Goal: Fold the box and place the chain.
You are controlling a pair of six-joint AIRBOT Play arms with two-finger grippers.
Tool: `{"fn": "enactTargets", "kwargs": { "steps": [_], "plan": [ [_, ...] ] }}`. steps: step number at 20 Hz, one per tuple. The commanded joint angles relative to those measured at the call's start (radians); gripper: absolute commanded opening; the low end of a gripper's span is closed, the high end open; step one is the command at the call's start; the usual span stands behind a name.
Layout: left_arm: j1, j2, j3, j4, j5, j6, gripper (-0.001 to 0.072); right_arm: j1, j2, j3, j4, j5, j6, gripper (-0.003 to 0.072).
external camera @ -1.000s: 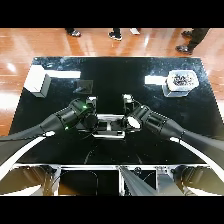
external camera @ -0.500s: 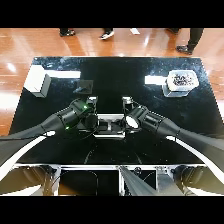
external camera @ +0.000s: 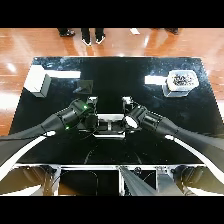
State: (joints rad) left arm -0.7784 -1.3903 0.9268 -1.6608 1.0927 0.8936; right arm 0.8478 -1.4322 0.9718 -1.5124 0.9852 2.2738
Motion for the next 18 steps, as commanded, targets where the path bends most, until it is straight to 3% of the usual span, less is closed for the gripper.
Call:
{"fn": "enactTargets", "kwargs": {
  "steps": [1,13,14,15,18],
  "plan": [
    [-0.001,-0.001,0.001,-0.001,0.003,0.000,0.0023,0.000,-0.001,0.001,-0.009,0.005,0.001,0.0267],
    [-0.001,-0.001,0.001,-0.002,0.003,0.000,0.0023,0.000,-0.014,0.001,-0.007,-0.002,-0.002,0.0257],
    [-0.001,-0.001,0.001,-0.002,0.003,0.000,0.0023,0.000,-0.014,0.001,-0.003,-0.005,-0.029,0.0075],
    [-0.001,-0.001,0.001,-0.002,0.003,0.000,0.0024,0.000,-0.014,0.001,0.018,-0.015,-0.057,0.0033],
    [-0.001,-0.001,0.001,-0.002,0.003,0.000,0.0023,0.000,-0.014,0.001,0.035,-0.029,-0.071,0.0033]
  ]
}}
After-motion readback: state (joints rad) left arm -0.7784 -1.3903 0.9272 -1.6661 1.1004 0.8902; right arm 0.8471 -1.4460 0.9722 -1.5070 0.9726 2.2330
